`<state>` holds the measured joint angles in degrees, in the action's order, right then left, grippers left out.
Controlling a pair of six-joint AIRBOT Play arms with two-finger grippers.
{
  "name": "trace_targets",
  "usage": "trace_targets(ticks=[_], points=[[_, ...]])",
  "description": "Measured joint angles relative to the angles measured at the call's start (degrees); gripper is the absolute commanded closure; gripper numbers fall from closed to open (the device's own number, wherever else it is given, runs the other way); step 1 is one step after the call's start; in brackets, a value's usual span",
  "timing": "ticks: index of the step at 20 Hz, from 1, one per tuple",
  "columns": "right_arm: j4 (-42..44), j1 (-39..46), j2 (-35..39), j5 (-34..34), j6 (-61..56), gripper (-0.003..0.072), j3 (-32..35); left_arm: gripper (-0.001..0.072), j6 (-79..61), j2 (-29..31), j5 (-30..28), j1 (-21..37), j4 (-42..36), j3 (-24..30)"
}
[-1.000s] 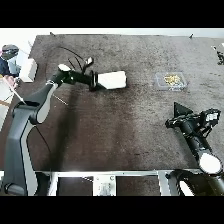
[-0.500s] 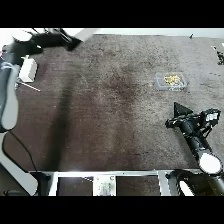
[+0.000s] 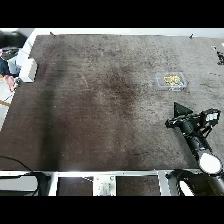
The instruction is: Fold the box and place the chain.
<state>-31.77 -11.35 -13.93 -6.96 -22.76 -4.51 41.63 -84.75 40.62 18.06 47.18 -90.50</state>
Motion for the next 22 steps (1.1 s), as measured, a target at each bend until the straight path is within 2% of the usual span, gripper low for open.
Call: trace_targets(ticks=[4,6,9,14,22], points=[[0.00,0.00,0.00,0.00,0.02,0.0680,0.00,0.0706,-1.31,9.94,-4.44,7.04,0.15,19.37],[0.00,0.00,0.00,0.00,0.02,0.0680,0.00,0.0705,-3.34,12.81,-4.39,11.19,-0.48,27.56],[0.00,0.00,0.00,0.00,0.02,0.0680,0.00,0.0705,-8.24,14.88,-3.30,16.68,-2.45,36.15],[0.00,0.00,0.00,0.00,0.02,0.0680,0.00,0.0705,-15.32,15.54,-3.65,20.76,-3.52,44.83],[0.00,0.02,0.00,0.00,0.02,0.0680,0.00,0.0706,-20.63,15.23,-11.04,21.81,-2.80,53.33]])
